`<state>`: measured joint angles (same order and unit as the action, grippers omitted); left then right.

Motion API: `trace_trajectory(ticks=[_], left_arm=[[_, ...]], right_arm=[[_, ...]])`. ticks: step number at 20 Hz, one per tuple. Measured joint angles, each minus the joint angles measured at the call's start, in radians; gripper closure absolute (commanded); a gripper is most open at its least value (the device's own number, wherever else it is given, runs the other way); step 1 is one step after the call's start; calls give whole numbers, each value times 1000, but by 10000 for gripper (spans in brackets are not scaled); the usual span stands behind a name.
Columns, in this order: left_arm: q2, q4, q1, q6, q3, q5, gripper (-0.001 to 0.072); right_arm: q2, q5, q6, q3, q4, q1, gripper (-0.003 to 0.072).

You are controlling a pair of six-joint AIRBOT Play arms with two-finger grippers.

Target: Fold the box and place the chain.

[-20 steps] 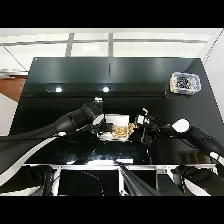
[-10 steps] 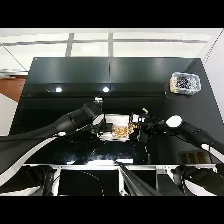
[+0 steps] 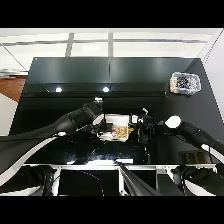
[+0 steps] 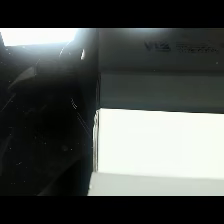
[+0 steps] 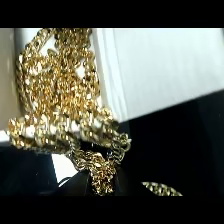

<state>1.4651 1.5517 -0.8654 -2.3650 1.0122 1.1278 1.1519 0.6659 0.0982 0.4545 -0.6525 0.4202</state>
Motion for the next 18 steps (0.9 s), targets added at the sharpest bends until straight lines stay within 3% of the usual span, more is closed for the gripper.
trace_trajectory(ticks=[5,12,18], left_arm=[[0,0,0,0,0,0,677],[0,2,0,0,0,-2,677],[0,2,0,0,0,-2,677]], right_arm=[[-145,40,-240,6,-113,0,647],[-360,282,-580,177,-194,-1,646],[-403,366,-724,347,-34,-1,646]])
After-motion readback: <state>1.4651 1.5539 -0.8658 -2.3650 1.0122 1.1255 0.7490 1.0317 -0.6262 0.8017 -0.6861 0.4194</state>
